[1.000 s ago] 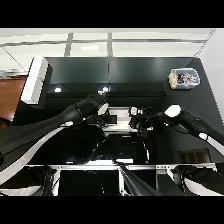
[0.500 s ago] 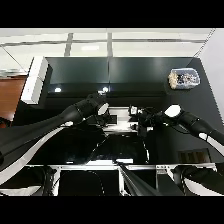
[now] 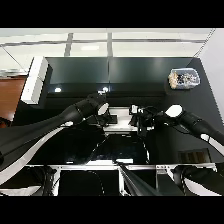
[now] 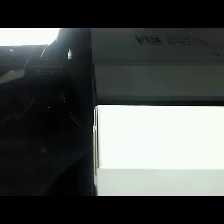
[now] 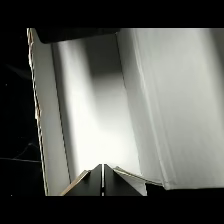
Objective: Fold the box and place the chain.
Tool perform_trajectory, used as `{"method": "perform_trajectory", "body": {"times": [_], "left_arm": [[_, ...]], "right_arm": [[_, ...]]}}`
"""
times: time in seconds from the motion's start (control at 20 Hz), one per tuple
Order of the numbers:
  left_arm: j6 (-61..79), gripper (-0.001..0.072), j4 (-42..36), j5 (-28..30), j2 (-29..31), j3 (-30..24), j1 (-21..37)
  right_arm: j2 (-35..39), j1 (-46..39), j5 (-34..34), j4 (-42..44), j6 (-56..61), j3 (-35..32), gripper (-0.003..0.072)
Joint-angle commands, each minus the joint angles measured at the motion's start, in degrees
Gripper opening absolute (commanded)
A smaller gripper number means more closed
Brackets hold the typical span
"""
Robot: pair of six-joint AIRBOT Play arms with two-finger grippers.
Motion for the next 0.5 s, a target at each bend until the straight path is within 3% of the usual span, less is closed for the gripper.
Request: {"method": "perform_trajectory", "body": {"times": [0.0, 0.25, 0.45], "left_arm": [[0.1, 0.0026, 0.2, -0.1, 0.0, 0.0, 0.0], [0.1, 0.0026, 0.2, -0.1, 0.0, 0.0, 0.0], [0.1, 0.0026, 0.2, -0.1, 0.0, 0.0, 0.0]], "right_arm": [[4.8, -1.7, 0.9, -4.6, 10.0, 0.1, 0.0011], [14.1, -12.5, 4.6, -11.5, 30.7, 0.1, 0.0011], [13.3, -27.1, 2.4, -11.3, 56.5, -0.1, 0.0011]]}}
